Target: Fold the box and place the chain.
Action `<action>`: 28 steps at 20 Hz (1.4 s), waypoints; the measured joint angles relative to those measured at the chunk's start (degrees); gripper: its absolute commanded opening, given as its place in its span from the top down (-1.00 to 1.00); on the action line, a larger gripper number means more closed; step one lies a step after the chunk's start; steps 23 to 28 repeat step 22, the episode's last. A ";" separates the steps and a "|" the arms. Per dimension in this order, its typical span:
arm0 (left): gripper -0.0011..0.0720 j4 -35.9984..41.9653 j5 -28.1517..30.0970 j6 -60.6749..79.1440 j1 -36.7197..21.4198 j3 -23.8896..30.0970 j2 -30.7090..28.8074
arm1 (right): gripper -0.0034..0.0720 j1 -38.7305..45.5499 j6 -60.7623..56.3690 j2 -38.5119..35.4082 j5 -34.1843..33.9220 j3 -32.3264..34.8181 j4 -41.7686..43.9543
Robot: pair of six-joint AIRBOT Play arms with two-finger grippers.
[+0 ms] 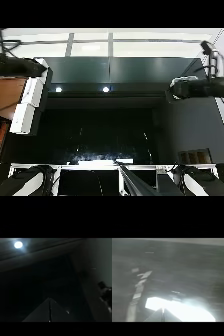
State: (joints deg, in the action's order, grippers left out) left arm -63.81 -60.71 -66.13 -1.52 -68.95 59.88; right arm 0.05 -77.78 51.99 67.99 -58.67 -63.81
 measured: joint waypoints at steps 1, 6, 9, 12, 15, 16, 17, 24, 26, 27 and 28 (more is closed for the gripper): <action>0.89 -0.15 2.12 -2.14 3.10 3.23 -1.84 | 0.86 -0.76 -2.75 -3.02 -0.46 1.36 -5.16; 0.89 0.61 11.45 -9.27 11.13 21.09 -9.75 | 0.86 -2.89 -10.71 -13.38 -7.54 15.72 -16.13; 0.89 0.94 14.91 -10.88 11.32 26.32 -11.54 | 0.86 -3.26 -12.33 -15.19 -10.56 21.18 -17.73; 0.89 0.79 16.17 -11.58 10.88 28.26 -12.20 | 0.86 -3.41 -13.09 -15.87 -11.72 23.26 -18.75; 0.89 -1.60 16.41 -11.89 11.63 29.03 -12.46 | 0.86 -3.48 -13.35 -16.15 -12.33 24.04 -18.95; 0.89 -2.29 16.28 -11.91 11.82 29.16 -12.48 | 0.86 -3.48 -13.35 -16.17 -12.35 24.15 -18.95; 0.89 -2.89 16.13 -11.93 11.96 29.27 -12.55 | 0.86 -3.48 -13.40 -16.20 -12.37 24.26 -18.97; 0.89 -4.26 15.61 -12.13 12.17 29.44 -12.55 | 0.86 -3.48 -13.51 -16.26 -12.52 24.44 -19.19; 0.89 -4.26 15.61 -12.13 12.17 29.44 -12.55 | 0.86 -3.48 -13.51 -16.26 -12.52 24.44 -19.19; 0.89 -4.26 15.61 -12.13 12.17 29.44 -12.55 | 0.86 -3.48 -13.51 -16.26 -12.52 24.44 -19.19; 0.89 -4.26 15.61 -12.13 12.17 29.44 -12.55 | 0.86 -3.48 -13.51 -16.26 -12.52 24.44 -19.19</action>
